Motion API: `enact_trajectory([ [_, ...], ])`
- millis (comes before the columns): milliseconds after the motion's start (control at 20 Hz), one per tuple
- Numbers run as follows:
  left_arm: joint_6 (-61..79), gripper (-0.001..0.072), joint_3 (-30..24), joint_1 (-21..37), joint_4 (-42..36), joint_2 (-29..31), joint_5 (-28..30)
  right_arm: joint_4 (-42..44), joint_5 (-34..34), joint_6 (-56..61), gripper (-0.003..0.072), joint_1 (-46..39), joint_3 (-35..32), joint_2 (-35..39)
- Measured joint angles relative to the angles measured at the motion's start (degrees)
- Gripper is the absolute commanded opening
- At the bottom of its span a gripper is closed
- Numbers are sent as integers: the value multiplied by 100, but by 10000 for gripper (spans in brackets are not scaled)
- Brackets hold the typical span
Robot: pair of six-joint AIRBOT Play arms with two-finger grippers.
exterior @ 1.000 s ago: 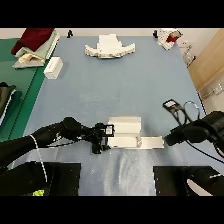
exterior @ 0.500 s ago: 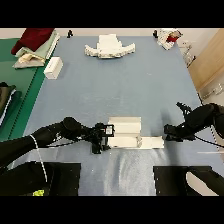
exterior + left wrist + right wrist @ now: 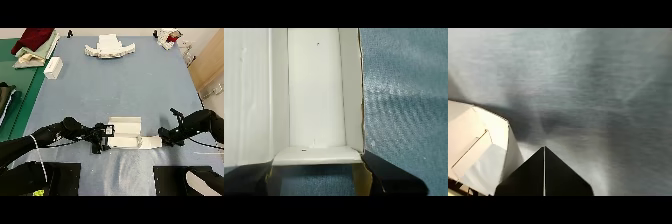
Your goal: Fold the box.
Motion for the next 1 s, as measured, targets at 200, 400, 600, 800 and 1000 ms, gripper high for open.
enact_trajectory([
  [200, 0, 462, 0, 0, 0, 0, 0, 509, 76, -264, 1, 87, -157, 199],
  [400, 2, 462, 0, 0, 0, 0, 2, 898, 107, -334, 9, 317, -192, 520],
  [600, 2, 462, 0, 0, 2, 0, 2, 1156, 105, -470, 489, 656, -103, 874],
  [800, 0, 462, 0, 0, 2, 0, 2, 1235, 205, -535, 485, 1060, 2, 1025],
  [1000, 0, 462, 0, 0, 2, 0, 2, 1172, 562, -328, 441, 1561, 46, 1067],
])
